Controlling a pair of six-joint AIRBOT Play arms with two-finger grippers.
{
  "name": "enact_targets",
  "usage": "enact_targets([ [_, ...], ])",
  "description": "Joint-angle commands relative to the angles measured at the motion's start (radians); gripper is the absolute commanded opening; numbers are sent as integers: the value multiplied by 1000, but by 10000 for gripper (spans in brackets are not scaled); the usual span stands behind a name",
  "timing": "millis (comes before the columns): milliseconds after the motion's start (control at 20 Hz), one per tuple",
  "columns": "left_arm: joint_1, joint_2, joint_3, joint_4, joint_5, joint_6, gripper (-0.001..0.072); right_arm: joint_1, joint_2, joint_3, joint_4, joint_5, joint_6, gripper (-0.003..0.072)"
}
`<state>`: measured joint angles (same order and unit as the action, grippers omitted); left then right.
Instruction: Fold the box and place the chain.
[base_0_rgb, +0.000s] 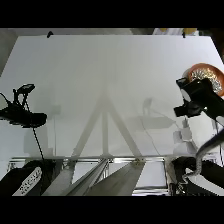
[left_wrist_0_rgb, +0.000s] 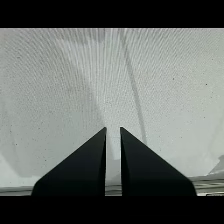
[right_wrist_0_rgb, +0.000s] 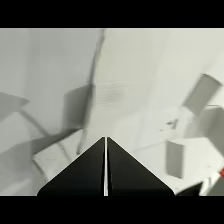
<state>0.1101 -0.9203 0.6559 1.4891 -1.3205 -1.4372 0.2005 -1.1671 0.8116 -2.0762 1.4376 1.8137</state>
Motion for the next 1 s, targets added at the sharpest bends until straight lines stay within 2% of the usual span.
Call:
enact_targets([
  [0, 1, 1, 0, 0, 0, 0, 100, -137, 4, 54, -172, 85, -168, 15],
  [150, 1, 1, 0, 0, 0, 0, 100, -364, 4, 55, -166, 15, -285, 15],
  [300, 1, 1, 0, 0, 0, 0, 100, -559, 4, 55, -113, -43, -285, 22],
  [500, 1, 1, 0, 0, 0, 0, 100, -711, 3, 54, -55, -97, -412, 55],
  [550, 1, 1, 0, 0, 0, 0, 100, -739, 3, 54, -49, -114, -429, 89],
  [650, 1, 1, 0, 0, 0, 0, 100, -798, 3, 54, 16, -153, -428, 560],
  [700, 1, 1, 0, 0, 0, 0, 100, -825, 2, 54, 55, -164, -444, 637],
  [950, 1, 1, 0, 0, 0, 0, 100, -906, 1, 54, 83, -215, -544, 629],
])
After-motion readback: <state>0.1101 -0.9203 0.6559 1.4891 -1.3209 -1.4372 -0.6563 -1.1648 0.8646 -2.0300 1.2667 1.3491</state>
